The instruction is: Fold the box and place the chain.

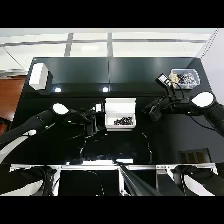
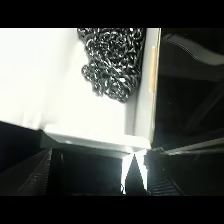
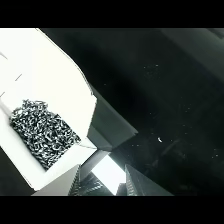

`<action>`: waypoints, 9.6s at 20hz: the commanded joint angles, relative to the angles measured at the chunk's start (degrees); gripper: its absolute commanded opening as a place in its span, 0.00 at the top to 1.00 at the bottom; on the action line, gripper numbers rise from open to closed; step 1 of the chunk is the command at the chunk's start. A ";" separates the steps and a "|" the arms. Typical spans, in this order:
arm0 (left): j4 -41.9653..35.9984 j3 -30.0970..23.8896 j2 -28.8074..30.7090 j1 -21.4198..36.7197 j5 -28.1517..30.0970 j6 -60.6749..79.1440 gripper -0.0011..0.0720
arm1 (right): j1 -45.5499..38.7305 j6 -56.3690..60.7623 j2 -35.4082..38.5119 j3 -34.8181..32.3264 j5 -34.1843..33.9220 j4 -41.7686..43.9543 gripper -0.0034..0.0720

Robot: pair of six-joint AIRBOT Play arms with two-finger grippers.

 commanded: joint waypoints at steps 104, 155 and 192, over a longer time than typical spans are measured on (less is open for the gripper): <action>-1.27 1.36 -1.64 -3.96 3.50 5.11 0.44 | 18.21 -14.86 -9.05 9.35 3.48 -7.58 0.79; -1.29 1.36 -1.64 -3.96 3.52 5.11 0.44 | 9.42 23.19 -15.69 1.42 3.65 10.25 0.93; 8.63 24.57 -11.96 -11.45 -6.38 -32.81 0.01 | -12.63 30.62 9.60 4.66 11.10 -10.12 0.93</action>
